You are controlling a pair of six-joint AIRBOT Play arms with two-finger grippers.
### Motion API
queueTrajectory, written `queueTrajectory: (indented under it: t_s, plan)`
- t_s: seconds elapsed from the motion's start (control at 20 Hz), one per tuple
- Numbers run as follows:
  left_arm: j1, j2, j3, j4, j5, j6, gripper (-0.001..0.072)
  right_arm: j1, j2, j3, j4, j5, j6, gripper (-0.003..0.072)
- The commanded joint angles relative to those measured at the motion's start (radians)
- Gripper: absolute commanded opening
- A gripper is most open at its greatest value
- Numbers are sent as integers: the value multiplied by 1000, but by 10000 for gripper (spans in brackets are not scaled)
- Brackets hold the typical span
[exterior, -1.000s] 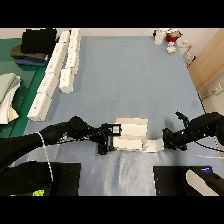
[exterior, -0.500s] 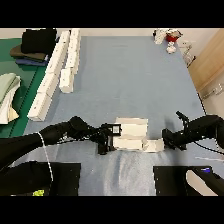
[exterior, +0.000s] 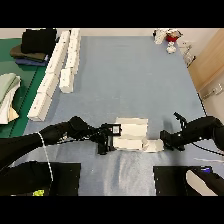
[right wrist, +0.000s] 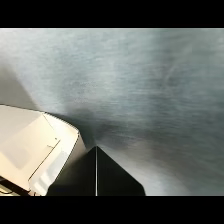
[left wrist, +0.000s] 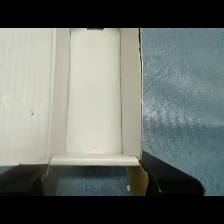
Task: Fold the box.
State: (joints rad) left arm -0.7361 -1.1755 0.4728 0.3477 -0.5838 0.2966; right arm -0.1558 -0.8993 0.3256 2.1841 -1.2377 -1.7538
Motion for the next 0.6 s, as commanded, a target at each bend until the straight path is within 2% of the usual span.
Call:
queueTrajectory:
  t_s: [0.0, 0.55]
  plan:
    - [0, 1, 0, 0, 0, 0, 498, 52, 1, 0, 34, 6, -2, 4]
    - [1, 1, 0, 0, 0, 0, 498, 97, 3, 103, 84, -20, 0, 4]
